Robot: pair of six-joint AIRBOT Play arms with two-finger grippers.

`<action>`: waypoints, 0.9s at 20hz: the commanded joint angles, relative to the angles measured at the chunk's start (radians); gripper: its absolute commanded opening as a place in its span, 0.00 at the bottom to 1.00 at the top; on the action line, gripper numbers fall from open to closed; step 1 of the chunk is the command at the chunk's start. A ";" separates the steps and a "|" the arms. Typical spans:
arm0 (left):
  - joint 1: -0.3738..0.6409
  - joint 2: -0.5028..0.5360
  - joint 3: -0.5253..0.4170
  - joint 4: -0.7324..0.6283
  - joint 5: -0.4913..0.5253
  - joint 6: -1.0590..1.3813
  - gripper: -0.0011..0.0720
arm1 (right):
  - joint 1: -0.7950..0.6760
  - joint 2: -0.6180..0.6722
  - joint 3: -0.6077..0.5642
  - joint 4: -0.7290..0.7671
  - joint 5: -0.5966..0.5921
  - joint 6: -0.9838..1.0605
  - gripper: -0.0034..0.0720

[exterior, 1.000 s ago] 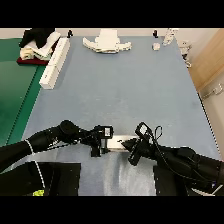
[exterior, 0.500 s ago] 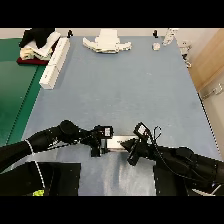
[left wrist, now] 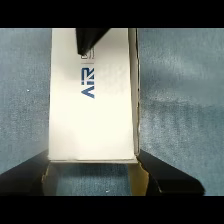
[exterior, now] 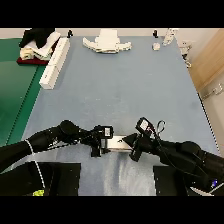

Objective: Fold the box.

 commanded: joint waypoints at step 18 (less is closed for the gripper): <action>0.000 0.000 0.000 0.002 0.000 0.000 0.74 | -0.643 -0.616 0.710 -0.480 -0.871 0.586 0.05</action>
